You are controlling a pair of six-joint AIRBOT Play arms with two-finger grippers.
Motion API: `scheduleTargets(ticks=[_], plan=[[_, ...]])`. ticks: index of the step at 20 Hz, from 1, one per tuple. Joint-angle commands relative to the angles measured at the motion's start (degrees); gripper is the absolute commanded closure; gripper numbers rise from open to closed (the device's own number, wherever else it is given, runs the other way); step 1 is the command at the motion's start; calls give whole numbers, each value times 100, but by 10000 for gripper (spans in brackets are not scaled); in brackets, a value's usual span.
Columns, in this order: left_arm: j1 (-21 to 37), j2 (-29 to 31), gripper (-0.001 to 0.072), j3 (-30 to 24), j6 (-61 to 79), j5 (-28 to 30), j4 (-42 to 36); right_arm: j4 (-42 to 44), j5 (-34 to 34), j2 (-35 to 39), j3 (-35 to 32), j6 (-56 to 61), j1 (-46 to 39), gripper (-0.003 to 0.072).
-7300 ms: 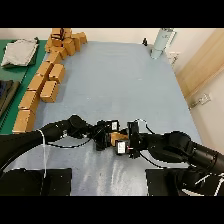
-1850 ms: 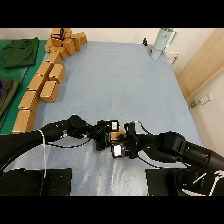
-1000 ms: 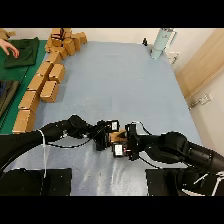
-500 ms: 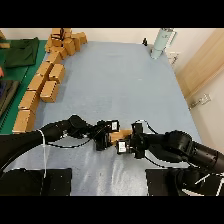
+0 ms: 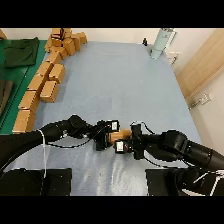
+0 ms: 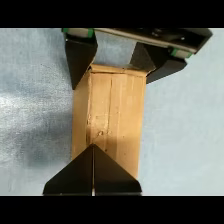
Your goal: Fold the box.
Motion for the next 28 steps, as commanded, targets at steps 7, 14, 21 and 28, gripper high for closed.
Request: scheduleTargets(ticks=[7,14,21,28], plan=[[4,2,187,0,0,2,0,-1552,-350,1248,15,2507,-20,678],[4,2,187,0,0,2,0,-2105,-1268,656,4,6723,-1161,678],[153,131,187,48,-603,278,2,-1947,-1453,24,4,8640,-1504,678],[2614,1764,187,-63,-3709,557,1556,-1987,-1381,-162,4,9092,-1504,678]])
